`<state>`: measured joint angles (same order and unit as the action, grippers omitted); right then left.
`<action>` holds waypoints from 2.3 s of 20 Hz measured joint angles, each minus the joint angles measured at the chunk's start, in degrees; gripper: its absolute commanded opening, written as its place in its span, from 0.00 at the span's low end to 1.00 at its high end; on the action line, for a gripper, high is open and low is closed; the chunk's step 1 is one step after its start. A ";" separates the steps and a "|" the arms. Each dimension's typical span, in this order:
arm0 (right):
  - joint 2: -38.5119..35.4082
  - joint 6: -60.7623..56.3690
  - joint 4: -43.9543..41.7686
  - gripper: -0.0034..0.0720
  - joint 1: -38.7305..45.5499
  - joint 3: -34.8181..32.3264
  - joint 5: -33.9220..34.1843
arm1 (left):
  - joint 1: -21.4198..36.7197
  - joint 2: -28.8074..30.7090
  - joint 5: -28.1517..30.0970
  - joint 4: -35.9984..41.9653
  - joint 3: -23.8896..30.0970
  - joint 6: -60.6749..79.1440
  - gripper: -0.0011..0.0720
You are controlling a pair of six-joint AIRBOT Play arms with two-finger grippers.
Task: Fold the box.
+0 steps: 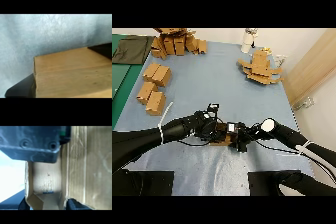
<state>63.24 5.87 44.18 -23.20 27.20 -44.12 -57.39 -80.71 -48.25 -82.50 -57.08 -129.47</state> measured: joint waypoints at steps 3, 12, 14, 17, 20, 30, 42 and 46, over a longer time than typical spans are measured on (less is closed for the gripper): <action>0.02 -0.13 -0.02 0.71 0.00 0.00 0.00 | -0.09 0.00 1.31 0.02 0.04 0.28 0.47; 0.00 0.22 0.02 0.71 0.02 0.00 0.04 | -0.11 -0.28 3.26 1.14 -0.04 1.64 0.59; 0.00 0.44 0.04 0.71 0.00 0.00 -0.02 | -0.13 -0.28 0.79 1.36 -0.22 1.66 0.59; 0.00 0.42 0.00 0.71 0.00 0.00 -0.02 | -0.13 -0.28 -3.19 1.57 -1.01 0.68 0.59; 0.02 0.35 0.00 0.71 0.00 0.00 -0.02 | -0.17 -0.31 -5.68 1.20 -2.34 -0.79 0.59; 0.02 0.15 0.00 0.71 0.00 0.00 -0.02 | -0.11 -5.66 -11.85 -0.90 -8.37 -4.20 0.59; 0.02 0.00 -0.02 0.70 0.00 0.00 -0.04 | 0.00 -7.87 -16.17 -4.90 -10.95 -6.54 0.03; 0.02 0.02 -0.02 0.70 0.00 0.00 0.00 | -0.13 -7.87 -16.20 -4.63 -10.95 -6.32 0.03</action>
<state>63.26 5.89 44.16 -23.20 27.20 -44.12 -57.52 -88.58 -64.45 -87.13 -68.03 -135.79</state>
